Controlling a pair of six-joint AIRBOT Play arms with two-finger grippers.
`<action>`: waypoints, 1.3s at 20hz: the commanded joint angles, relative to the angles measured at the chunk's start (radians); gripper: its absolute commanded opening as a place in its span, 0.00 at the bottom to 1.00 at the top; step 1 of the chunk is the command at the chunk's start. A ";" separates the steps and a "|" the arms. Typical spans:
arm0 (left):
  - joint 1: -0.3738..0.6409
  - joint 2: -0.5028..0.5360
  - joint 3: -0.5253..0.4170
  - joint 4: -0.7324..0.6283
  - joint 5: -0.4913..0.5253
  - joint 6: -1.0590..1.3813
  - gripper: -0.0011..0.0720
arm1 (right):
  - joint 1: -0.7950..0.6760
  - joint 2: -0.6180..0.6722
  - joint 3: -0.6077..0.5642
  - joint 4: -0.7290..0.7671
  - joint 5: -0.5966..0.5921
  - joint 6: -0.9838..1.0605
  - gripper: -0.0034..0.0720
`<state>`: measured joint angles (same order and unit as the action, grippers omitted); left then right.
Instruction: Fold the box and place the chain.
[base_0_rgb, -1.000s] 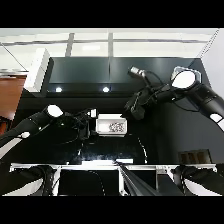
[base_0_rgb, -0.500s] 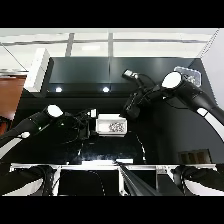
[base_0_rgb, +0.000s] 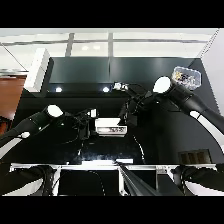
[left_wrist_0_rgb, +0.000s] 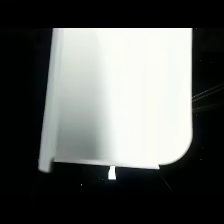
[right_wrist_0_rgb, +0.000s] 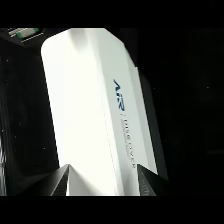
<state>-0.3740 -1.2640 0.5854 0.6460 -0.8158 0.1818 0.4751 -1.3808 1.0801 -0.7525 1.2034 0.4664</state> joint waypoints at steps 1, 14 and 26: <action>0.000 0.000 0.000 0.000 0.000 0.000 0.56 | 0.019 0.000 -0.002 -0.002 0.001 0.007 0.62; 0.000 -0.001 0.000 0.000 -0.004 0.001 0.56 | 0.019 0.083 -0.108 -0.016 -0.112 0.098 0.42; 0.000 0.000 0.000 0.000 -0.004 0.000 0.56 | 0.019 0.083 -0.108 -0.061 -0.084 0.057 0.30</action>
